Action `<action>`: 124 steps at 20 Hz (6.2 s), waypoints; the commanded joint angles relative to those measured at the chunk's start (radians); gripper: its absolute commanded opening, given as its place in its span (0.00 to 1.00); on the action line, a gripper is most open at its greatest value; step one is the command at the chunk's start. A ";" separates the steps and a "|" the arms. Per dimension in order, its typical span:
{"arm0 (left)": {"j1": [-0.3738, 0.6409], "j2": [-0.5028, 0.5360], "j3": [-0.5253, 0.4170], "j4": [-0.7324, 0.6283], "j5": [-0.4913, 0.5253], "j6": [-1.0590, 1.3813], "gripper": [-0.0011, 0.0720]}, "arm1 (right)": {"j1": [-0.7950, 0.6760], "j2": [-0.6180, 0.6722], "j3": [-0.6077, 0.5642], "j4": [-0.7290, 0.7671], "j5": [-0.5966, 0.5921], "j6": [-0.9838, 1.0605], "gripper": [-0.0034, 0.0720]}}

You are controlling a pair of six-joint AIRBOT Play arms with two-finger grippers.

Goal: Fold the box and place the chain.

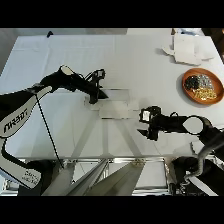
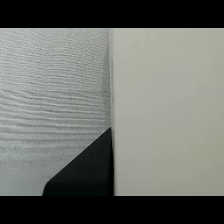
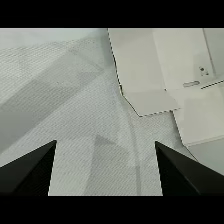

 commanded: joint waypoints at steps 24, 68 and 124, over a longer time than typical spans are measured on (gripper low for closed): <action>0.000 -0.001 0.000 0.000 0.000 0.000 0.03 | -0.159 -0.417 0.104 0.532 -0.031 -0.819 0.96; 0.000 -0.001 0.000 0.000 0.000 0.000 0.03 | -0.232 -0.818 0.538 0.452 0.233 -0.573 0.96; 0.000 -0.001 0.000 0.000 0.000 0.000 0.03 | -0.198 -0.933 0.620 0.363 0.345 -0.597 0.73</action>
